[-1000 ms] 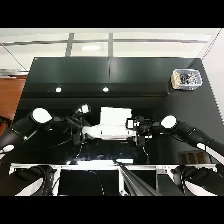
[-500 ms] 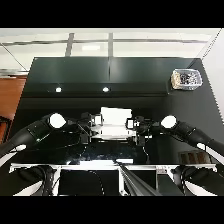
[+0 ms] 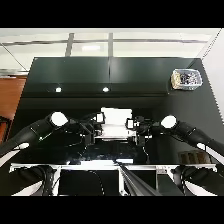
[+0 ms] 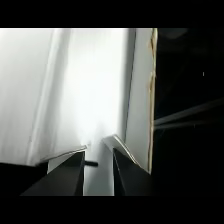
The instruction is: Fold the box and place the chain.
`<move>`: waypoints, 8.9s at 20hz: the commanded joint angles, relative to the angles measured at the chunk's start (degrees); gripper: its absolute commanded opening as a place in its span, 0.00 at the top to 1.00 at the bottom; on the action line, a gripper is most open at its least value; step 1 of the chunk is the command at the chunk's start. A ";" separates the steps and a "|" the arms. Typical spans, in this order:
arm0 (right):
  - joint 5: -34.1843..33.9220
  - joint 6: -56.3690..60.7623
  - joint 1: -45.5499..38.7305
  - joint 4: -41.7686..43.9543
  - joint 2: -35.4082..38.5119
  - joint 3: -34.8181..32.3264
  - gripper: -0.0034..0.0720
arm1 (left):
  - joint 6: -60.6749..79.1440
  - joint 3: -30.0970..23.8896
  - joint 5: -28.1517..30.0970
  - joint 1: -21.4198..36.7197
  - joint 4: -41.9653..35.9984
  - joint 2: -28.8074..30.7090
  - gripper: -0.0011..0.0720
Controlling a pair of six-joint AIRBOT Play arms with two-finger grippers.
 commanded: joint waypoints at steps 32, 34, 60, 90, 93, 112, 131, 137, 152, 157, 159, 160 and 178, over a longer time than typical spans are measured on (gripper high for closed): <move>0.02 0.11 -0.02 0.09 0.04 0.07 0.83 | -32.24 2.05 -10.95 15.41 20.46 12.98 0.95; 0.00 0.11 -0.02 0.09 0.04 0.07 0.83 | -43.54 2.03 -11.06 21.55 26.82 17.22 0.95; 0.02 0.13 -0.02 0.07 0.04 0.07 0.83 | -52.46 0.76 -23.54 20.65 -1.73 -8.22 0.33; 0.04 0.15 0.00 0.07 0.04 0.07 0.83 | -59.21 4.66 -20.72 11.52 -9.25 -7.78 0.32; 0.02 0.15 0.00 0.07 0.04 0.07 0.83 | -64.81 6.86 -21.40 11.06 -0.31 -7.78 0.32; -0.02 0.31 0.00 0.07 0.04 0.07 0.83 | -96.45 13.00 -12.11 -2.32 22.45 -8.09 0.32; -0.02 0.33 0.00 0.07 0.04 0.07 0.83 | -130.62 28.20 -22.25 -17.94 50.69 -15.93 0.32; -0.02 0.33 0.00 0.07 0.04 0.07 0.83 | -132.72 28.20 -21.00 -17.99 50.49 -16.04 0.32; -0.02 0.33 -0.02 0.07 0.04 0.07 0.83 | -131.84 28.22 -21.16 -17.88 48.98 -17.31 0.95; -0.02 0.33 0.00 0.07 0.04 0.07 0.83 | -131.86 28.22 -21.24 -17.86 48.98 -17.31 0.61; -0.02 0.33 0.00 0.07 0.04 0.07 0.83 | -132.10 28.22 -21.22 -17.86 49.00 -17.31 0.25; -0.02 0.33 0.00 0.07 0.04 0.07 0.83 | -132.08 28.22 -21.24 -17.86 49.00 -17.31 0.25; 0.72 6.38 -0.63 -9.11 4.61 0.11 0.12 | -130.92 28.22 -21.84 -17.86 50.51 -17.31 0.95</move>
